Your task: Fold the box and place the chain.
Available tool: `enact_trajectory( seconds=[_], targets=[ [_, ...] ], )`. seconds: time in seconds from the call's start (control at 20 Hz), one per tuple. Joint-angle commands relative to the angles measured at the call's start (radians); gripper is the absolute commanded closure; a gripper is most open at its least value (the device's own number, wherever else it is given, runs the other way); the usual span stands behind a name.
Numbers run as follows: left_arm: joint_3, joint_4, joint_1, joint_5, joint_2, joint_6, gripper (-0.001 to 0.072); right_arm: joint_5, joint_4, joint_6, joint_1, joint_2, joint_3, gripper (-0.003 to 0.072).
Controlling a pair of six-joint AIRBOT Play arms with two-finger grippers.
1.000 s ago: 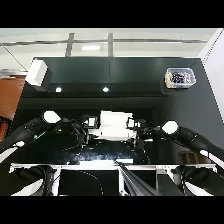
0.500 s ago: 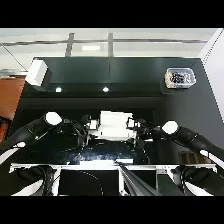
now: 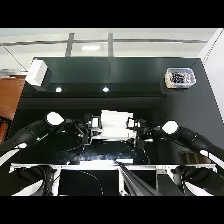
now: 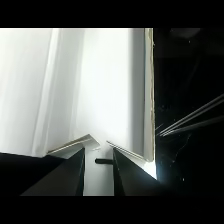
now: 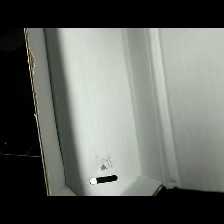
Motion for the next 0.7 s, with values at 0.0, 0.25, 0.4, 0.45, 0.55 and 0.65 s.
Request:
enact_trajectory(
  seconds=[0.0, 0.25, 0.4, 0.45, 0.55, 0.65],
  targets=[
    [0.0, -0.064, -0.003, -0.002, -0.013, 0.0, 0.049, 0.0, 0.0, 0.0, 0.001, -0.001, -0.001, 0.0201],
    [0.014, -0.052, -0.04, 0.037, -0.067, -0.001, 0.0489, 0.0, 0.0, 0.0, 0.001, -0.001, -0.001, 0.0201],
    [0.016, -0.054, -0.044, 0.036, -0.067, -0.002, 0.0489, 0.0, 0.0, 0.0, 0.001, -0.001, -0.001, 0.0201],
    [0.016, -0.054, -0.044, 0.036, -0.067, -0.002, 0.0489, 0.0, 0.0, 0.0, 0.001, -0.001, -0.001, 0.0201],
    [0.016, -0.054, -0.044, 0.036, -0.067, -0.002, 0.0489, 0.0, 0.0, 0.0, 0.001, -0.001, -0.001, 0.0201],
    [0.016, -0.054, -0.044, 0.037, -0.069, -0.002, 0.0467, 0.0, 0.0, 0.0, 0.001, -0.001, -0.001, 0.0201]
  ],
)
